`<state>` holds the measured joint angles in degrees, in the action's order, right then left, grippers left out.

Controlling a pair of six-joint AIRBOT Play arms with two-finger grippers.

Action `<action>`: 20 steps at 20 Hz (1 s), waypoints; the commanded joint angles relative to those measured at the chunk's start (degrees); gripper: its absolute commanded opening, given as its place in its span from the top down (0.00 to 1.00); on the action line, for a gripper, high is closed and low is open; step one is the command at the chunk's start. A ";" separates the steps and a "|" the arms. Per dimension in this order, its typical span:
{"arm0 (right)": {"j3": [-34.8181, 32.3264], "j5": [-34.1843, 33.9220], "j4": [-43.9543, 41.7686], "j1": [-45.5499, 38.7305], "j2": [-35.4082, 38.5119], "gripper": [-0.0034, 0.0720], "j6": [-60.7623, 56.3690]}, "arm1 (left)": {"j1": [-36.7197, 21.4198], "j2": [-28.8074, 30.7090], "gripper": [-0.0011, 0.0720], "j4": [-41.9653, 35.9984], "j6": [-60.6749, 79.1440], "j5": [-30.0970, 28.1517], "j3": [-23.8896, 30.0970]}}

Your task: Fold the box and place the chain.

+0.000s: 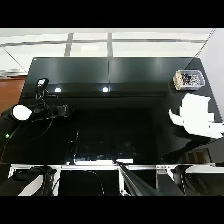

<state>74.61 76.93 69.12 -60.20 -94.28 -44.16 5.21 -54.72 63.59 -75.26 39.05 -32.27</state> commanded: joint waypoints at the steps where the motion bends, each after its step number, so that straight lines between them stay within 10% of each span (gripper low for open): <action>1: -1.31 2.89 -5.38 0.87 2.38 0.88 2.45 | 0.02 -0.02 0.01 0.00 0.02 -0.02 -0.04; 11: -25.46 2.49 -25.88 16.65 18.27 0.94 4.57 | 0.04 -0.04 0.01 -1.79 0.02 0.17 -0.04; 20: -55.89 -26.77 -49.79 49.44 36.50 0.94 8.98 | 7.26 -4.39 0.01 -10.29 2.12 -0.70 -0.92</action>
<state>26.22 60.80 27.29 -21.34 -61.34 -36.34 10.13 -57.21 57.45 -74.70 39.07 -32.51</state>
